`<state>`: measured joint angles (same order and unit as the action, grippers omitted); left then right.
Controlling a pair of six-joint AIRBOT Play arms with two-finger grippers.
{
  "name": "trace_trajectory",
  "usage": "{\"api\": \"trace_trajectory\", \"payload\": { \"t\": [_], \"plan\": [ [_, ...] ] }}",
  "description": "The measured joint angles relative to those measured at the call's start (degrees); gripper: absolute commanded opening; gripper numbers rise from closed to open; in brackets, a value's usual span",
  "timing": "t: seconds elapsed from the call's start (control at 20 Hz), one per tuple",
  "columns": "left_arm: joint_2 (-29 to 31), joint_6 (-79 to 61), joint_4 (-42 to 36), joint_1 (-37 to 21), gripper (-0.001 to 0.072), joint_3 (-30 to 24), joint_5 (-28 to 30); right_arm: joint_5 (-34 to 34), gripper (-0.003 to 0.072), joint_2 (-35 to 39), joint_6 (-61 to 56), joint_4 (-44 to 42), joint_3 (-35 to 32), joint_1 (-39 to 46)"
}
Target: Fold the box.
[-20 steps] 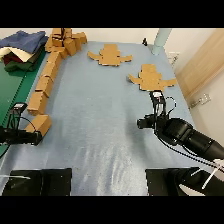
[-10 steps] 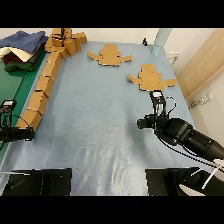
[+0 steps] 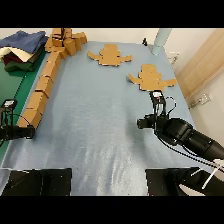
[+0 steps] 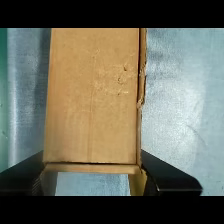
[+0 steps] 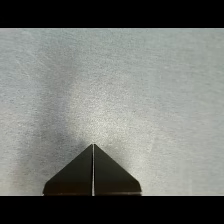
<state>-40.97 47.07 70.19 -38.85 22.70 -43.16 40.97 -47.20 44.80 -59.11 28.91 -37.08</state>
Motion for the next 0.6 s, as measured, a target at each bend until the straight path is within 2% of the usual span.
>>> {"api": "trace_trajectory", "payload": {
  "t": [0.6],
  "plan": [
    [-0.13,-0.11,-1.42,0.00,0.0351,-0.02,2.08,-0.02,0.0005,0.00,0.00,0.00,0.00,0.00]
  ]
}}
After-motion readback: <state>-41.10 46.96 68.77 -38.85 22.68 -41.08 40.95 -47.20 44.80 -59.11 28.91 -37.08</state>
